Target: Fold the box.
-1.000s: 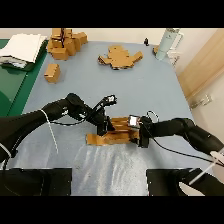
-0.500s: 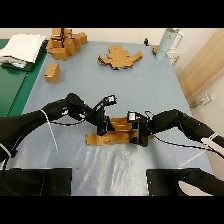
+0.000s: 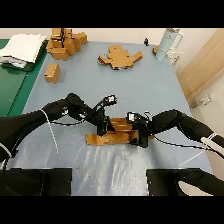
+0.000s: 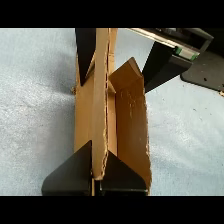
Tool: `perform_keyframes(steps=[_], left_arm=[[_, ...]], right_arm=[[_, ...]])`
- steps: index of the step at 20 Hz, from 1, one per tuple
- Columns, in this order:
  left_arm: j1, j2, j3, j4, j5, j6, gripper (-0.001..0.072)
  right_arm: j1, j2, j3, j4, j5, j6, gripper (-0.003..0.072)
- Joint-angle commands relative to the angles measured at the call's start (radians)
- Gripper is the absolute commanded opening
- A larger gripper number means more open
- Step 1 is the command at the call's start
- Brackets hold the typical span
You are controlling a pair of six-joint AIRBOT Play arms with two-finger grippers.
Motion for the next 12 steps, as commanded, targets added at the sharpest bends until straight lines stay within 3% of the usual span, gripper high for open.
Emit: perform_keyframes(steps=[1,11,12], left_arm=[[0.000,0.000,0.000,0.000,0.000,0.000,0.0016],[0.000,0.000,0.000,0.000,0.000,0.000,0.0016],[0.000,0.000,0.000,0.000,0.000,0.000,0.0016]], right_arm=[[0.021,-0.016,0.000,0.000,0.016,-0.021,0.0711],[0.039,-0.037,0.000,-0.056,0.038,-0.028,0.0699],[0.039,-0.037,0.000,-0.066,0.038,-0.028,0.0642]])
